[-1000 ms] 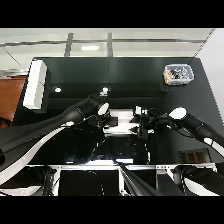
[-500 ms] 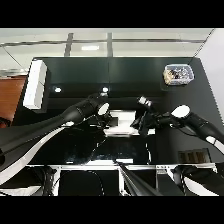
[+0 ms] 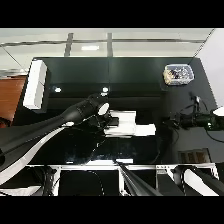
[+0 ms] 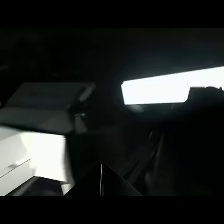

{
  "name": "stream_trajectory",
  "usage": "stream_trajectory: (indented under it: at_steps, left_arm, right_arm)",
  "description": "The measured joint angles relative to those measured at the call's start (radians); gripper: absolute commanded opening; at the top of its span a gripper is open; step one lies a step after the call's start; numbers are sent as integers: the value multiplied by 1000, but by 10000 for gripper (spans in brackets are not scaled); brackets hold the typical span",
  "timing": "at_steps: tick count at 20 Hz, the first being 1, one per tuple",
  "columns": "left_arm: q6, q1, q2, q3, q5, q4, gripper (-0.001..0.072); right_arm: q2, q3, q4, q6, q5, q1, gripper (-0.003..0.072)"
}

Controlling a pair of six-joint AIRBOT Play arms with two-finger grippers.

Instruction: Fold the box and place the chain.

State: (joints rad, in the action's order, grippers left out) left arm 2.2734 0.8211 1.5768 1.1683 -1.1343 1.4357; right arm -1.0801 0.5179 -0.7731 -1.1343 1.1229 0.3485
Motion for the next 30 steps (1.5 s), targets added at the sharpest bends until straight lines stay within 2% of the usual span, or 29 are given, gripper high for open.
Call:
stream_trajectory:
  at_steps: [3,7,8,9,10,11,12,15,16,17,18,19,24,30]
  left_arm:
    - [0,0,0,0,0,-2,29]
    - [0,0,0,0,2,-4,30]
    - [0,0,0,0,2,-4,29]
    - [0,0,0,0,2,-5,29]
    - [0,0,0,0,2,-5,30]
    - [0,0,0,0,3,-5,30]
    - [0,0,0,0,2,-5,30]
    - [0,0,0,0,3,-5,30]
    - [0,0,0,0,3,-5,30]
    - [0,0,0,0,3,-5,30]
    - [0,0,0,0,3,-5,30]
    - [0,0,0,0,3,-5,29]
    - [0,0,0,0,3,-5,30]
    - [0,0,0,0,3,-5,30]
  right_arm:
    - [-79,-45,11,-70,-11,-58,14]
    - [-145,-60,163,-11,-32,-216,25]
    - [-152,-55,203,16,-32,-244,247]
    - [-157,-43,238,49,-29,-267,586]
    - [-160,-26,265,84,-12,-283,647]
    - [-163,-8,283,112,8,-294,645]
    - [-165,11,299,133,33,-303,598]
    - [-168,65,319,162,97,-330,584]
    - [-169,78,318,161,106,-343,470]
    - [-169,90,312,148,110,-359,424]
    - [-169,100,305,135,113,-374,409]
    - [-169,108,301,123,114,-390,344]
    - [-169,155,232,31,87,-485,344]
    - [-169,250,16,-212,6,-642,344]
